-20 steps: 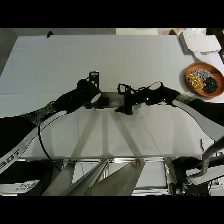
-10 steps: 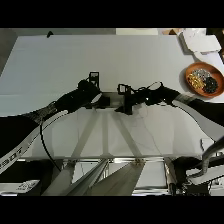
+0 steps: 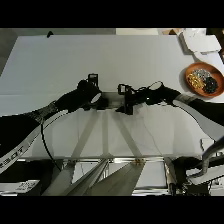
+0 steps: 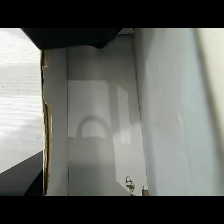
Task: Fold the box and place the chain.
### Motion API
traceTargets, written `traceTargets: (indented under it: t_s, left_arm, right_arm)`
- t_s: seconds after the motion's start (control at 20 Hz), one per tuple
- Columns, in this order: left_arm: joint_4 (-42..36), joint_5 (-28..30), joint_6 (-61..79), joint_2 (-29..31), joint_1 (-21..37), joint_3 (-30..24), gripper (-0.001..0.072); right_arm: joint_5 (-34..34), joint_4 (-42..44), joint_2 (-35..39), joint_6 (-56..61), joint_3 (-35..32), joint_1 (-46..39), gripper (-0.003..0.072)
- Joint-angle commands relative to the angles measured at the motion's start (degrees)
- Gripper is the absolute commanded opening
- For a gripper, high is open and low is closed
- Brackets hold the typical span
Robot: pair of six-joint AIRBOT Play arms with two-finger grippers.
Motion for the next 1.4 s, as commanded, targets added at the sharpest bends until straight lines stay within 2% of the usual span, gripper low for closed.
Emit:
traceTargets:
  t_s: [0.0, 0.15, 0.35, 0.5, 0.7, 0.85, 1.0, 1.05, 1.1, 1.15, 1.25, 1.35]
  left_arm:
    - [-0.4, -1.3, 2.8, 2.4, 0.5, 0.1, 0.0521]
    - [-1.9, -3.0, 4.5, 7.8, 2.0, 0.1, 0.0521]
    - [-2.9, -11.0, 9.6, 16.4, 2.6, 0.0, 0.0521]
    - [-3.5, -11.0, 18.6, 21.8, 4.0, 0.0, 0.0521]
    - [-11.7, -11.0, 53.4, 27.2, 7.1, -2.8, 0.0516]
    - [-22.8, -7.3, 77.4, 29.9, 12.5, -9.3, 0.0517]
    - [-40.2, -5.3, 98.0, 29.3, 22.5, -15.6, 0.0521]
    - [-44.5, -5.4, 104.4, 28.2, 26.3, -16.8, 0.0545]
    - [-47.0, -5.4, 109.1, 27.0, 29.4, -17.4, 0.0641]
    - [-48.2, -5.2, 112.7, 25.5, 32.1, -17.4, 0.0700]
    - [-48.9, -3.9, 118.5, 22.3, 35.3, -17.4, 0.0700]
    - [-49.2, -3.2, 125.8, 18.8, 36.1, -17.4, 0.0701]
  right_arm:
    - [-0.1, 0.1, 0.0, 0.1, 0.0, 0.0, 0.0518]
    - [-0.1, 0.1, 0.0, 0.1, 0.0, 0.0, 0.0518]
    - [-0.1, 0.1, 0.0, 0.1, 0.0, 0.0, 0.0518]
    - [0.0, 0.1, 0.0, 0.1, 0.0, 0.0, 0.0518]
    - [0.0, 0.1, 0.0, 0.1, 0.0, 0.0, 0.0518]
    - [0.0, 0.1, 0.0, 0.1, 0.0, 0.0, 0.0518]
    - [0.0, 0.1, 0.0, 0.1, 0.0, 0.0, 0.0518]
    - [0.0, 0.1, 0.0, 0.1, 0.0, 0.0, 0.0518]
    - [0.0, 0.1, 0.0, 0.1, 0.0, 0.0, 0.0518]
    - [0.0, 0.1, 0.0, 0.1, 0.0, 0.0, 0.0518]
    - [0.0, 0.1, 0.0, 0.1, 0.0, 0.0, 0.0518]
    - [0.0, 0.1, 0.0, 0.1, 0.0, 0.0, 0.0518]
